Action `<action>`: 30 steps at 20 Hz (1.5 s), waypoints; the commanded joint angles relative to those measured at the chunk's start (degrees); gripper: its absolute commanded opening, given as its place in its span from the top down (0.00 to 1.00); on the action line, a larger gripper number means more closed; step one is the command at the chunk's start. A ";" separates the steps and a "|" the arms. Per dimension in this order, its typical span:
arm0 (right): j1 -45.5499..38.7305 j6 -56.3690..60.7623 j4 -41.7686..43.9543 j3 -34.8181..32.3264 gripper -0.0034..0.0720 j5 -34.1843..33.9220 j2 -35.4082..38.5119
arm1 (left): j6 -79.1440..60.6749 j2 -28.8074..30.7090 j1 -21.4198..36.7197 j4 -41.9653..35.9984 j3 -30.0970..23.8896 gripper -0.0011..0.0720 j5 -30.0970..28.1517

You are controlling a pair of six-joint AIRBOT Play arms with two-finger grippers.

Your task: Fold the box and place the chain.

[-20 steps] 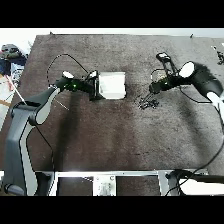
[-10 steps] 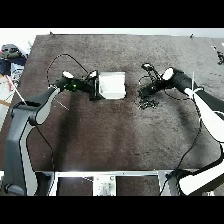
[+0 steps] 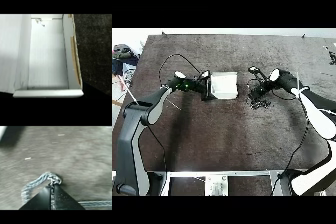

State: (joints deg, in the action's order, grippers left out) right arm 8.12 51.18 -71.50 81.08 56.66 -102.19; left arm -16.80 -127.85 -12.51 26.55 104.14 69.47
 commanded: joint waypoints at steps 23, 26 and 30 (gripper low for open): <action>1.03 -1.92 13.38 5.88 0.94 -29.46 41.51 | 0.00 0.00 0.00 0.00 0.00 0.34 -0.02; 3.76 -2.27 17.11 5.88 0.94 -27.41 38.62 | 0.00 0.00 0.00 0.00 0.00 0.34 -0.02; 8.68 -2.40 16.83 5.88 0.94 -27.50 35.76 | 0.00 0.00 0.00 0.00 0.00 0.34 -0.02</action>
State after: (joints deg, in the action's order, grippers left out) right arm 14.11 48.97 -55.90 86.91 28.91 -64.64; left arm -16.78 -127.85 -12.53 26.52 104.14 69.47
